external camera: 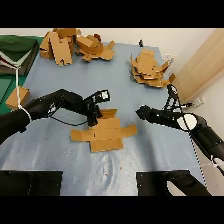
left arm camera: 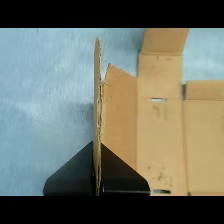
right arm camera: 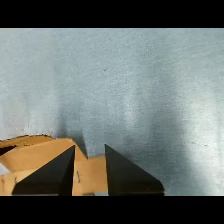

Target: Fold the box.

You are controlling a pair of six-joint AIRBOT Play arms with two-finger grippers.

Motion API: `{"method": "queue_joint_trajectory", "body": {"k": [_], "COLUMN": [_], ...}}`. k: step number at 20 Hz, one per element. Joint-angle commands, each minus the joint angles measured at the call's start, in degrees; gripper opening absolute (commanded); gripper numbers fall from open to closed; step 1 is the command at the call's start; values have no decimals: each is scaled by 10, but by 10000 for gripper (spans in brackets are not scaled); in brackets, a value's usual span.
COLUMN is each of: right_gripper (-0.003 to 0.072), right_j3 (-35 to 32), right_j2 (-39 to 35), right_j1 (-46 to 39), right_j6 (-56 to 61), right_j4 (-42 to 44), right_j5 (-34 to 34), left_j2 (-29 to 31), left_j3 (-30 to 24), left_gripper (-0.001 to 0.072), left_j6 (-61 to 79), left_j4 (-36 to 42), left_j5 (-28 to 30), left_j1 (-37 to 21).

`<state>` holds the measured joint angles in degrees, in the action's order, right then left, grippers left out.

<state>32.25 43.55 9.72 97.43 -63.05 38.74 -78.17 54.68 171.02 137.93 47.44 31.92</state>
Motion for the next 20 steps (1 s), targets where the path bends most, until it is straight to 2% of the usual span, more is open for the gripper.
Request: {"method": "queue_joint_trajectory", "body": {"k": [1,4,6,7,11,15,20], "right_gripper": [285,285,285,285,285,285,285], "right_j3": [0,0,-1,-1,-1,-1,-1], "right_j2": [0,1,1,1,1,1,1], "right_j1": [0,0,0,0,0,0,0], "right_j6": [0,0,0,0,1,0,0], "right_j4": [0,-7,-15,-17,-26,-26,-32], "right_j5": [5,12,14,14,16,16,16], "left_j2": [-1,-13,-31,-39,-43,-43,-38], "left_j3": [47,95,103,102,102,102,101], "left_gripper": [13,13,13,13,13,13,14], "left_j6": [0,0,0,0,0,0,0], "left_j4": [90,141,156,146,70,4,-5], "left_j5": [49,142,201,208,135,119,80], "left_j1": [-21,-68,-93,-96,-67,-40,-37]}}
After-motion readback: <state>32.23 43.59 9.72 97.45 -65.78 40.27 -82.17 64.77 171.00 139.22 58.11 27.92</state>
